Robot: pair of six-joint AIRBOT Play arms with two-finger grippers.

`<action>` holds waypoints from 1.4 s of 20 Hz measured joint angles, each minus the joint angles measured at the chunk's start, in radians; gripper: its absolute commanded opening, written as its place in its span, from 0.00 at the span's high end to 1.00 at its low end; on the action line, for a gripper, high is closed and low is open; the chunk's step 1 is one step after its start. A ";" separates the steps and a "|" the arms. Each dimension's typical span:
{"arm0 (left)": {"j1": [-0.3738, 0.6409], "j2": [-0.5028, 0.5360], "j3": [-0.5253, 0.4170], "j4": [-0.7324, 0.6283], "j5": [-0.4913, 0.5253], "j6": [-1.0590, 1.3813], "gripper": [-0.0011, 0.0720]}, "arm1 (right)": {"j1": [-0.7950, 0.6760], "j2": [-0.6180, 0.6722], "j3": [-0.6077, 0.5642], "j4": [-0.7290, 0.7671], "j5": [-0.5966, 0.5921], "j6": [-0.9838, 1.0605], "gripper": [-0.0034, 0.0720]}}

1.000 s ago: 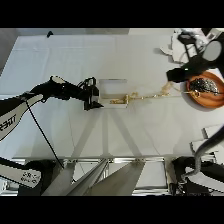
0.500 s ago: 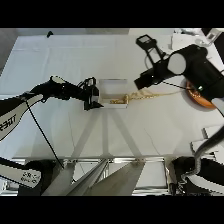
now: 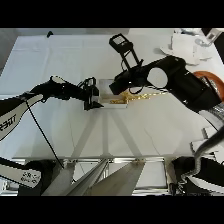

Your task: Fold the box and place the chain.

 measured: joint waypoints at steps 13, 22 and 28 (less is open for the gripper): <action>0.000 0.000 0.000 0.000 0.000 0.000 0.77 | 0.018 -0.230 0.000 -0.004 0.006 -0.021 0.59; 0.000 0.000 0.000 0.000 0.000 0.000 0.77 | -0.043 0.005 0.001 -0.244 0.075 -0.216 0.51; 0.000 0.000 0.000 0.000 0.000 0.000 0.77 | -0.223 0.050 0.001 -0.149 0.215 -0.569 0.33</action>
